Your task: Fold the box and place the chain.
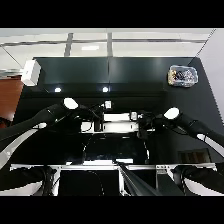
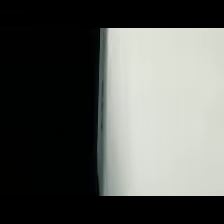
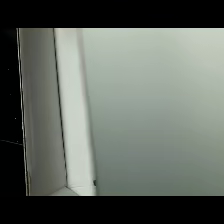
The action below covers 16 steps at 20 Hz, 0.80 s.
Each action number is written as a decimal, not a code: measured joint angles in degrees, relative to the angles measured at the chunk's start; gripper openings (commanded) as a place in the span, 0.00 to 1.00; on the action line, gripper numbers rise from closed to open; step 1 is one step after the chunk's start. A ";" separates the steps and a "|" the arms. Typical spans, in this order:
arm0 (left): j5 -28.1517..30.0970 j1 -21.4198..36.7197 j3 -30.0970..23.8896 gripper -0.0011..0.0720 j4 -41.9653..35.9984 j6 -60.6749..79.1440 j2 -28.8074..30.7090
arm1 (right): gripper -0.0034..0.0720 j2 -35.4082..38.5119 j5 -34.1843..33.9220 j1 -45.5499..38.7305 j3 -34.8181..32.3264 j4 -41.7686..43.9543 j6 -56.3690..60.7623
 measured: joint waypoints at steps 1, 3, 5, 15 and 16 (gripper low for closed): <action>0.02 0.00 0.00 0.05 -0.02 0.00 0.00 | 0.94 -0.13 -0.17 0.07 0.11 -0.13 0.46; 0.02 0.00 0.00 0.05 -0.02 -0.02 0.00 | 0.94 -0.26 -0.28 0.17 0.26 -0.52 1.03; 0.00 0.00 0.00 0.05 -0.02 -0.02 0.00 | 0.94 -0.37 -0.35 0.24 0.35 -0.74 1.29; 0.20 0.02 0.02 0.86 -0.04 -0.13 0.28 | 0.68 -0.44 -0.55 0.28 0.42 -0.96 1.86; -0.02 0.07 0.02 0.98 0.07 -0.52 0.83 | 0.68 -0.44 -0.55 0.28 0.42 -0.96 1.86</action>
